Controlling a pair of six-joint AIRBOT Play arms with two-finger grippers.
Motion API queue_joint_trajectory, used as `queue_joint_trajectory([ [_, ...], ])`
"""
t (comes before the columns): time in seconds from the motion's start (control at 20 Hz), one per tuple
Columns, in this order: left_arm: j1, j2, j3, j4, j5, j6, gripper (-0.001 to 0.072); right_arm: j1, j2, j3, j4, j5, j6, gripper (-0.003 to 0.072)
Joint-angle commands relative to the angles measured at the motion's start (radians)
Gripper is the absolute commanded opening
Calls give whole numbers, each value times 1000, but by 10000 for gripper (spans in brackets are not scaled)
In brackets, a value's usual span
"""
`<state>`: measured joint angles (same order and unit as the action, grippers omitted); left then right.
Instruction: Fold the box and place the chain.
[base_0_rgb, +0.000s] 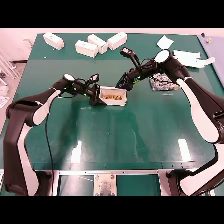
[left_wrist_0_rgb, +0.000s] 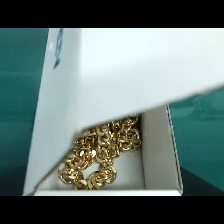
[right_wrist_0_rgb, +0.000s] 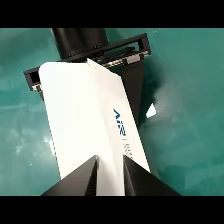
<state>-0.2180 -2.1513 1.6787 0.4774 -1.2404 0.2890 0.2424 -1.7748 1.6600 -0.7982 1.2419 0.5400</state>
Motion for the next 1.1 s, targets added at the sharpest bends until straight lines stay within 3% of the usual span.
queue_joint_trajectory([
  [0.0,1,1,1,0,2,0,592,1,-3,1,-6,42,-3,265],
  [0.4,1,1,1,0,2,0,592,1,-35,-1,-6,68,-29,307],
  [0.55,1,1,1,0,2,0,592,2,-42,-1,-4,70,-47,372],
  [0.95,1,1,1,0,2,0,592,5,-66,-1,-2,68,-79,387],
  [1.0,1,1,1,0,2,0,592,8,-68,-1,-2,68,-80,398],
  [1.05,1,1,1,0,2,0,592,11,-69,-1,-3,67,-82,474],
])
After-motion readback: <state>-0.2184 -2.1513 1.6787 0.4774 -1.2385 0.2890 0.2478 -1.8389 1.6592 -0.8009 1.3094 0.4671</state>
